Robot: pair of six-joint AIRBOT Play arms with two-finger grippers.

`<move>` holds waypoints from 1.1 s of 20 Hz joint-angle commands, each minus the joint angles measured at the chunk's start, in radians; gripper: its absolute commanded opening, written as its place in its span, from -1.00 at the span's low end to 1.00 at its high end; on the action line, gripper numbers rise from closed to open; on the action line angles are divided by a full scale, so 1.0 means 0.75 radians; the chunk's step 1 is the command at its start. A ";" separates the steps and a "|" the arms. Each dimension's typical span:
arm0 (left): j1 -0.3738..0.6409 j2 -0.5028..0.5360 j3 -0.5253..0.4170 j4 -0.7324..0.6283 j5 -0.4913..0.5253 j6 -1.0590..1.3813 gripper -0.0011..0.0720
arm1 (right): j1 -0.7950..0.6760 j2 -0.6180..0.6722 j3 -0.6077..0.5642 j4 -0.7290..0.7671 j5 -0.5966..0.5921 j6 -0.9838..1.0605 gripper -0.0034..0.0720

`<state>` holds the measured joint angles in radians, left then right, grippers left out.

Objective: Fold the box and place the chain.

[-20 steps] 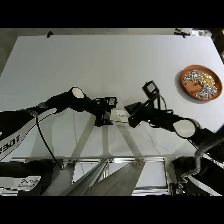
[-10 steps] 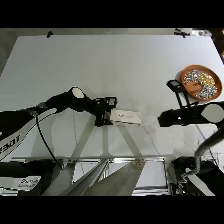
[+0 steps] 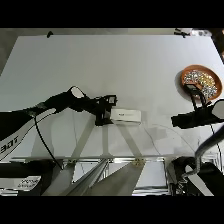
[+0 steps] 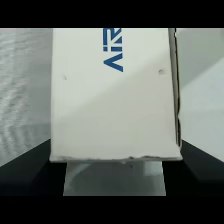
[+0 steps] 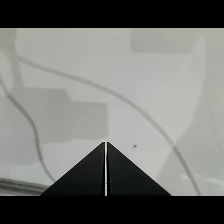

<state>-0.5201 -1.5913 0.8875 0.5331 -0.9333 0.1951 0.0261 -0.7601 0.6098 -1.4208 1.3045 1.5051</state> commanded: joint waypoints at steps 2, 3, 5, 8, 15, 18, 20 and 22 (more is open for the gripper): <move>0.064 0.151 0.002 0.052 -0.003 -0.233 -0.96 | -0.007 0.001 0.001 0.050 -0.059 0.010 -0.89; 0.103 0.212 0.002 0.101 0.005 -0.313 -0.96 | -0.007 0.001 0.001 0.050 -0.058 0.010 -0.89; 0.202 0.340 0.002 0.233 0.023 -0.493 -0.97 | -0.007 0.001 0.001 0.050 -0.058 0.008 -0.89; 0.397 0.521 0.002 0.495 0.060 -0.765 -0.97 | -0.007 0.001 0.001 0.050 -0.060 0.008 -0.89; 1.054 0.664 -0.002 0.725 0.074 -1.178 -0.97 | -0.007 0.001 0.001 0.052 -0.085 0.008 -0.89; 1.244 0.622 -0.015 0.929 0.063 -1.253 -0.96 | -0.007 0.001 0.001 0.060 -0.086 0.008 -0.89; 1.328 0.579 -0.028 0.969 0.037 -1.259 -0.96 | -0.007 0.001 0.001 0.060 -0.091 0.008 -0.89; 1.371 0.534 -0.042 0.978 0.015 -1.259 -0.96 | -0.007 0.001 0.001 0.060 -0.094 0.008 -0.89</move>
<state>0.4244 -1.1549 0.8677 1.1999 -0.8993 -0.7128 0.0216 -0.7601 0.6098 -1.3769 1.2388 1.5112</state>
